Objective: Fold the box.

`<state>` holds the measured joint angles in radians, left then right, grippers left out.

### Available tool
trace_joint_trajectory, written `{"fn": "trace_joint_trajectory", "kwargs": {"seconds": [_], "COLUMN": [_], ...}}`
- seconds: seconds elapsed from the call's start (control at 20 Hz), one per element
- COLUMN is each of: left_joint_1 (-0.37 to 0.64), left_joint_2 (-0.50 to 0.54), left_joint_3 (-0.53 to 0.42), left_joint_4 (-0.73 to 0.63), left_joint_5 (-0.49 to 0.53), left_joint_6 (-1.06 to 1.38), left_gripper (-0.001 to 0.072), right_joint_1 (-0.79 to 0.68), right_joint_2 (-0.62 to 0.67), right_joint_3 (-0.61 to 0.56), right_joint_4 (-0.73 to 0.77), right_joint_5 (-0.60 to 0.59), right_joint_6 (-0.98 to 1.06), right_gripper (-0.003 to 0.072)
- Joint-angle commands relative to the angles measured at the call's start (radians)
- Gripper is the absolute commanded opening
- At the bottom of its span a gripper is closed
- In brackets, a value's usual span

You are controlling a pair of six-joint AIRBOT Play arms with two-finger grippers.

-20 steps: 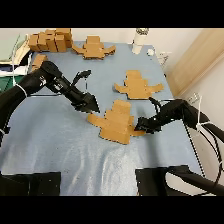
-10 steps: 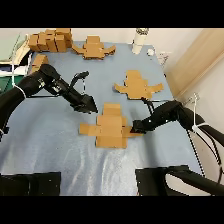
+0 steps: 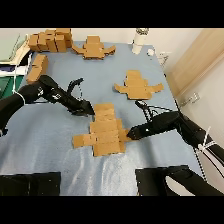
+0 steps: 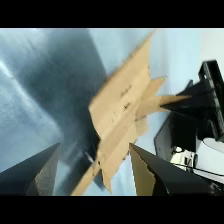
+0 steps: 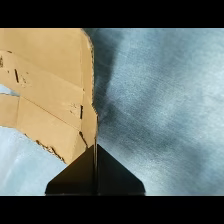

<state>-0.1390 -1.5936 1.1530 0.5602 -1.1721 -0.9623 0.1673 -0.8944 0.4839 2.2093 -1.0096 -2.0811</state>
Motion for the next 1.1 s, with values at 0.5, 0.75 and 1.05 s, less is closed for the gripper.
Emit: {"fn": "trace_joint_trajectory", "kwargs": {"seconds": [0.5,0.75,1.05], "left_joint_1": [-0.077,-0.077,-0.077], "left_joint_2": [-0.140,-0.149,-0.158], "left_joint_3": [0.028,0.029,0.029], "left_joint_4": [-0.241,-0.234,-0.197], "left_joint_5": [0.062,-0.112,-0.144], "left_joint_6": [0.167,0.223,0.246], "left_gripper": [0.0649,0.0524,0.0348], "right_joint_1": [0.008,0.008,0.008], "right_joint_2": [0.015,0.014,0.014], "right_joint_3": [-0.010,-0.010,-0.010], "right_joint_4": [-0.005,-0.010,-0.014], "right_joint_5": [0.008,0.015,0.015], "right_joint_6": [-0.021,-0.035,-0.042], "right_gripper": [0.0002,0.0002,0.0002]}}
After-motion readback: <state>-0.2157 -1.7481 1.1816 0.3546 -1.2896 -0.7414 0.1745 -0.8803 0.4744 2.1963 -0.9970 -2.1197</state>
